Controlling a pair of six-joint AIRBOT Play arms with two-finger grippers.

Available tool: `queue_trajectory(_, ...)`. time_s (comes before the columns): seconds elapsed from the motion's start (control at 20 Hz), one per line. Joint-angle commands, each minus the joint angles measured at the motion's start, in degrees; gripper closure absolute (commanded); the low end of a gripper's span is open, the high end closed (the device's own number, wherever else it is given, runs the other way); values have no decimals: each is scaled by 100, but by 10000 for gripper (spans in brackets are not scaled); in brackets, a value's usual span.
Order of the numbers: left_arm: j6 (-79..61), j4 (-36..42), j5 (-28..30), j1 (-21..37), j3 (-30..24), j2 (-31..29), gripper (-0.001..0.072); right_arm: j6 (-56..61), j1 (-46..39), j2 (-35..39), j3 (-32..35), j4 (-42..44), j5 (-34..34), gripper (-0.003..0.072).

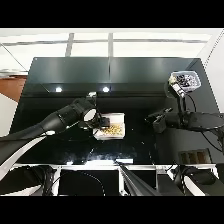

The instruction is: Fold the box and place the chain.

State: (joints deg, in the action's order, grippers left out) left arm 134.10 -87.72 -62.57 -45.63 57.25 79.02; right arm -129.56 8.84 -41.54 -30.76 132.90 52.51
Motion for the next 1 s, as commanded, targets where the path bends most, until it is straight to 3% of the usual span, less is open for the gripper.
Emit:
queue_trajectory(0.0, -691, -81, -538, 7, 518, -144, 200, 44, -234, 11, -4, -33, 223, 368)
queue_trajectory(0.25, -2610, -852, -1869, 140, 533, -1217, 202, 44, -234, 11, -4, -37, 323, 369)
queue_trajectory(0.4, -3807, -669, -1941, 1008, 24, -2190, 203, 35, -234, 11, -4, -39, 321, 368)
queue_trajectory(0.5, -4896, 363, -1331, 2044, -531, -2868, 203, 35, -234, 11, -4, -55, 321, 369)
queue_trajectory(0.6, -6170, 2074, -509, 3093, -1207, -3335, 203, 35, -234, 11, -4, -52, 280, 369)
queue_trajectory(0.7, -7969, 4074, -323, 3928, -1954, -3407, 201, 42, -234, 11, -4, 11, 284, 369)
queue_trajectory(0.75, -8666, 4625, -378, 4138, -2251, -3359, 171, 94, -232, 9, -4, 0, 282, 367)
queue_trajectory(0.8, -9232, 4850, -398, 4227, -2516, -3314, -3, 302, -234, 7, -4, -11, 249, 141)
queue_trajectory(0.85, -9549, 4817, -308, 4232, -2695, -3292, 2, 522, -229, 7, -4, -13, 181, -26)
queue_trajectory(0.95, -10616, 4767, 144, 4234, -2951, -3287, 2, 531, -229, 7, -4, -76, 92, -26)
